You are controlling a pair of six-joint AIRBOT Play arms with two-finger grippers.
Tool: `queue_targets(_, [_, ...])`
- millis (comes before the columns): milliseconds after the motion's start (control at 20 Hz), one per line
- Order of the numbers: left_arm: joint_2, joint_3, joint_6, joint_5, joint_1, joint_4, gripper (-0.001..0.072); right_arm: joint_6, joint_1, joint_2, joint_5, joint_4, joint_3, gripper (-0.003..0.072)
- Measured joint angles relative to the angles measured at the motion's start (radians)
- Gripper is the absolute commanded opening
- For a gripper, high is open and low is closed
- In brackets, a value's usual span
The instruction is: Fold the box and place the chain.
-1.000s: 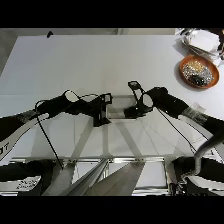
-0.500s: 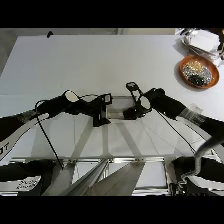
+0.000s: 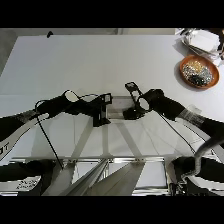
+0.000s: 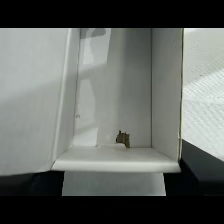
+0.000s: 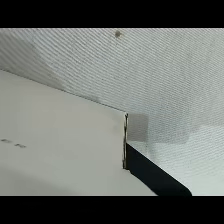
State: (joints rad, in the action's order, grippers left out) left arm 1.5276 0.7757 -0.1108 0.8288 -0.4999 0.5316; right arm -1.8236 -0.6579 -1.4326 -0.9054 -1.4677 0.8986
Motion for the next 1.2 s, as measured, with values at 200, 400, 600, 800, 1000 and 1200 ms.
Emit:
queue_targets(200, [0.0,0.0,-0.001,0.0,0.0,0.0,0.0432,0.003,-0.001,0.013,0.021,0.005,0.003,0.0423])
queue_targets(400, [0.0,0.0,0.001,0.0,0.0,-0.001,0.0432,0.042,-0.001,0.067,-0.003,-0.008,0.006,0.0429])
queue_targets(600, [0.0,0.0,0.0,0.0,0.0,-0.001,0.0432,0.067,-0.001,0.12,-0.071,-0.071,0.007,0.0492])
queue_targets(800, [0.0,0.0,0.0,-0.001,0.0,0.0,0.0432,0.083,0.031,0.18,-0.127,-0.129,0.015,0.0491])
queue_targets(1000, [0.0,0.0,0.0,-0.001,0.0,-0.001,0.0432,0.145,0.136,0.233,-0.155,-0.144,0.059,0.0491])
queue_targets(1200, [0.0,0.0,0.0,-0.001,0.0,0.0,0.0432,0.267,0.297,0.25,-0.167,-0.111,0.158,0.0463])
